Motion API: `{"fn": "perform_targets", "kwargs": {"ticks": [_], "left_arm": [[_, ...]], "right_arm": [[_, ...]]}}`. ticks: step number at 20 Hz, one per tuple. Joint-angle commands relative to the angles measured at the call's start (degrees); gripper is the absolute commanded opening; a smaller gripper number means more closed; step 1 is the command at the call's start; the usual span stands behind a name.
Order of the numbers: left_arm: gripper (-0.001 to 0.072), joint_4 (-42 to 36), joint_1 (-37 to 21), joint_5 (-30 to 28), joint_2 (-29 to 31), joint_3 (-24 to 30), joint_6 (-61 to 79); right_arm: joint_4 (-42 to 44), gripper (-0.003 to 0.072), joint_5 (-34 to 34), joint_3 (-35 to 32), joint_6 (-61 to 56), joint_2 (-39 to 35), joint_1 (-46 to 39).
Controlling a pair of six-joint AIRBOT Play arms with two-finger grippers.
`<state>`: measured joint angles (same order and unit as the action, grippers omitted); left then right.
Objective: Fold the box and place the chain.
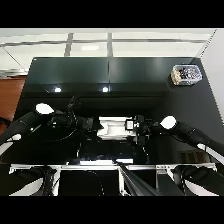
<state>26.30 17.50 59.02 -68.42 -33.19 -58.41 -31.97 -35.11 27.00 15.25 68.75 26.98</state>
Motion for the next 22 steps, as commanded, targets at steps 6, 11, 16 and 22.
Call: {"fn": "perform_targets", "kwargs": {"ticks": [6,11,16,22], "left_arm": [[0.0484,8.6,5.6,-2.9,0.0,-4.0,-10.1],[0.0475,15.1,9.9,-7.7,0.0,-4.5,-17.7],[0.0443,24.4,13.7,-9.8,0.0,-6.1,-27.7],[0.0443,34.1,17.9,-9.7,-1.6,-8.9,-37.2]], "right_arm": [[0.0,0.0232,0.0,0.0,0.0,0.0,0.0],[0.0,0.0233,0.0,0.0,0.0,0.0,0.0],[0.0,0.0233,0.0,0.0,0.0,0.0,0.0],[0.0,0.0233,0.0,0.0,0.0,0.0,0.0]]}}
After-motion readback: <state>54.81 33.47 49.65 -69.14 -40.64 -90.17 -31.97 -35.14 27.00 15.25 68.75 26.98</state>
